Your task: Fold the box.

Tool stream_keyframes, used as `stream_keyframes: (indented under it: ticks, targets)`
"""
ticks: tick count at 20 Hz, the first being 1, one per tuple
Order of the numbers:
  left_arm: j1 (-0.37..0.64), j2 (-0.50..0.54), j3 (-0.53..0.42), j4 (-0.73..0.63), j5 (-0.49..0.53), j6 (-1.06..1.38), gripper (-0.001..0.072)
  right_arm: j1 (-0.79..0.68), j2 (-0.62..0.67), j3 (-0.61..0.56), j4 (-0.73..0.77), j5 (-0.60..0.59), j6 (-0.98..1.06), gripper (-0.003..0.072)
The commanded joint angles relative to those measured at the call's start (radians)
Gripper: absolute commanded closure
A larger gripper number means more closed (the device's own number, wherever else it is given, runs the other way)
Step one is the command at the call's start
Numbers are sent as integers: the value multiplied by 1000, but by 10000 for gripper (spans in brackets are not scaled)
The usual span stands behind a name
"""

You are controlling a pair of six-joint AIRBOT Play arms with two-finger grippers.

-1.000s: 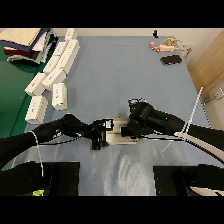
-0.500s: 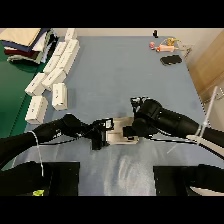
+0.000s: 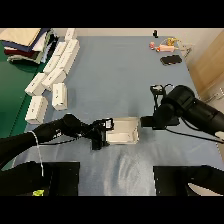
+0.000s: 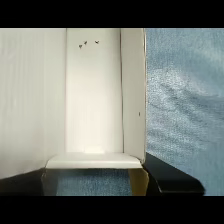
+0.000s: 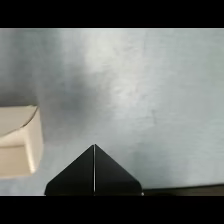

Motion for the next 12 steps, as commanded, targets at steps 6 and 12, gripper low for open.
stream_keyframes:
  ticks: [6, 12]
  targets:
    - [0, 0, 0, 0, 0, 0, 183, -494, -293, 55, 926, 104, -984, 685]
    - [0, 0, 0, 0, 0, 0, 183, -415, -372, 138, 1027, -107, -1247, 685]
